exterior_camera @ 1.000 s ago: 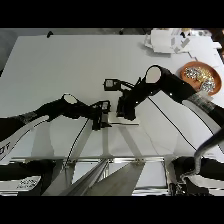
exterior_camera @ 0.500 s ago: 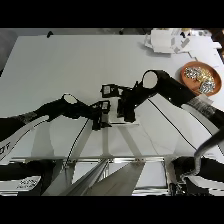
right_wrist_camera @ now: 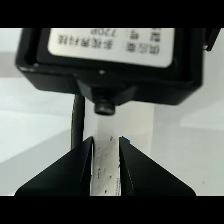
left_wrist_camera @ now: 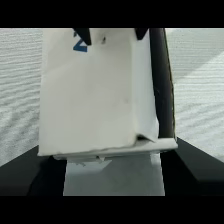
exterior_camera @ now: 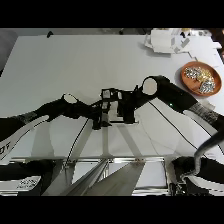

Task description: Fold the box and place the chain.

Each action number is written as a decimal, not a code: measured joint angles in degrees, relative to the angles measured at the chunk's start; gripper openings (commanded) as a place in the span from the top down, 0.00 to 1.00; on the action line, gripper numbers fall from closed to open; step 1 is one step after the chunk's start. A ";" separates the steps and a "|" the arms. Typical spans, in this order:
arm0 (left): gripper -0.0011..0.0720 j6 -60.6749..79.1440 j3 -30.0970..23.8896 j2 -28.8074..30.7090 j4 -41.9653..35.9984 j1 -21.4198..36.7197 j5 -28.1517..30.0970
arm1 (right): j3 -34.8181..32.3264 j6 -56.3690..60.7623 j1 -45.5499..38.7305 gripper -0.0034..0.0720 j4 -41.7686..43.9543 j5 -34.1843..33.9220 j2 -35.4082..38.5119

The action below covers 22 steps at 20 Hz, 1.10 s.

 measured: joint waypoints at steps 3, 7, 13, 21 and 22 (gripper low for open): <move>0.80 0.07 0.00 0.00 0.07 0.00 -0.04 | -0.92 0.02 0.04 0.74 -0.09 -0.52 0.28; 0.80 0.13 0.00 0.00 0.17 0.00 -0.09 | -3.23 -0.02 0.02 0.60 -0.20 -0.90 0.39; 0.80 0.28 0.00 0.00 0.37 0.00 -0.50 | -4.37 -0.02 0.02 0.50 1.79 -0.31 1.31; 0.80 0.11 0.00 0.00 0.20 0.00 -0.37 | -4.52 -0.13 0.02 0.91 4.92 0.28 4.26; 0.80 0.11 0.00 0.00 0.20 0.00 -0.35 | -4.52 -0.15 0.02 0.91 5.16 0.20 4.33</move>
